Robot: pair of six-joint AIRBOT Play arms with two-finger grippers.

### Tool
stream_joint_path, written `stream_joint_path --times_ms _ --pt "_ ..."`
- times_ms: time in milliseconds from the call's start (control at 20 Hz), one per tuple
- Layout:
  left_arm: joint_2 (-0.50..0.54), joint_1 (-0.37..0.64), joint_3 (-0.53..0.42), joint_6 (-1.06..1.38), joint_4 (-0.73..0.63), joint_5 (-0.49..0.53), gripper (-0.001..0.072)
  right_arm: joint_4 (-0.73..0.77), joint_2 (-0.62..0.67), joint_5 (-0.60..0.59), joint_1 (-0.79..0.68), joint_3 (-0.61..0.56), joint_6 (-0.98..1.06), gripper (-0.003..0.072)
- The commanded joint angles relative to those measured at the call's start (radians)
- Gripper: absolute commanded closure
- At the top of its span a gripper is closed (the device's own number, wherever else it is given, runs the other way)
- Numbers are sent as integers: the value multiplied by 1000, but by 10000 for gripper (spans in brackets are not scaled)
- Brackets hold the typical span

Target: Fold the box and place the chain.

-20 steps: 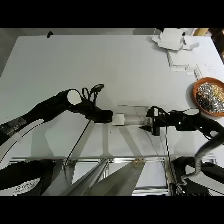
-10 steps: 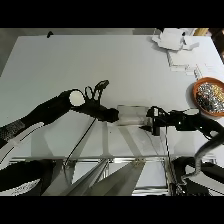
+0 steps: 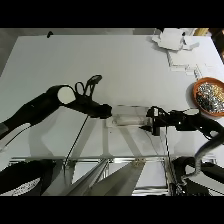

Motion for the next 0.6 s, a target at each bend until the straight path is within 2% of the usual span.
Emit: stream_joint_path --times_ms 0,150,400,550 --pt "36 85 -54 25 5 -69 416 0 1 0 0 0 0 272" --pt "8 114 -135 84 -50 -46 417 0 1 0 0 0 0 272" --pt "-96 93 -142 95 -84 28 419 0 1 0 0 0 0 272" --pt "-121 67 -140 113 -130 53 419 0 1 0 0 0 0 272"
